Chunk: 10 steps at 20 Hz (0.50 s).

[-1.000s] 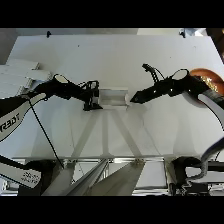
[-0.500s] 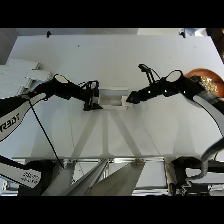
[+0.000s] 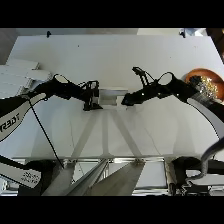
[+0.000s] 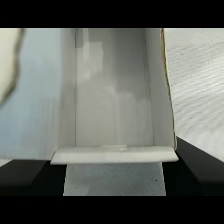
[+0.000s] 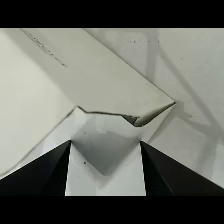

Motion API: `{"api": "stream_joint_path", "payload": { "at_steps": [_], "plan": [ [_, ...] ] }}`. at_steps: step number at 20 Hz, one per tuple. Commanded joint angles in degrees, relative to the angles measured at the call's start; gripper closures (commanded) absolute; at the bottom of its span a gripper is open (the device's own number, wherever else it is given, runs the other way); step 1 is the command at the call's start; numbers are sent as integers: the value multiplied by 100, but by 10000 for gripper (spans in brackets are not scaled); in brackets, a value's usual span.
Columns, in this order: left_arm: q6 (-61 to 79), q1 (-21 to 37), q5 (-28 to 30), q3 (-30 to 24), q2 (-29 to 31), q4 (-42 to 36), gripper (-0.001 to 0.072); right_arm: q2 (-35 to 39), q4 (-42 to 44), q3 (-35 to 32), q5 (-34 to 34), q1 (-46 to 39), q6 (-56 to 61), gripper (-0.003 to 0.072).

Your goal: Fold the box and place the chain.

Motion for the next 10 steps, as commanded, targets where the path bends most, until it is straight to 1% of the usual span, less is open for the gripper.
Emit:
{"api": "stream_joint_path", "payload": {
  "at_steps": [1,3,5,8,10],
  "plan": [
    [2,4,0,2,0,0,430,4,-118,0,-350,133,535,234],
    [2,4,0,2,0,0,430,4,-321,0,-684,203,990,234],
    [0,4,0,2,0,0,430,4,-562,0,-855,258,1285,234],
    [0,4,0,2,0,0,430,4,-1045,0,-839,354,1670,235],
    [2,4,0,2,0,0,430,11,-1364,0,-839,404,1976,260]
  ]
}}
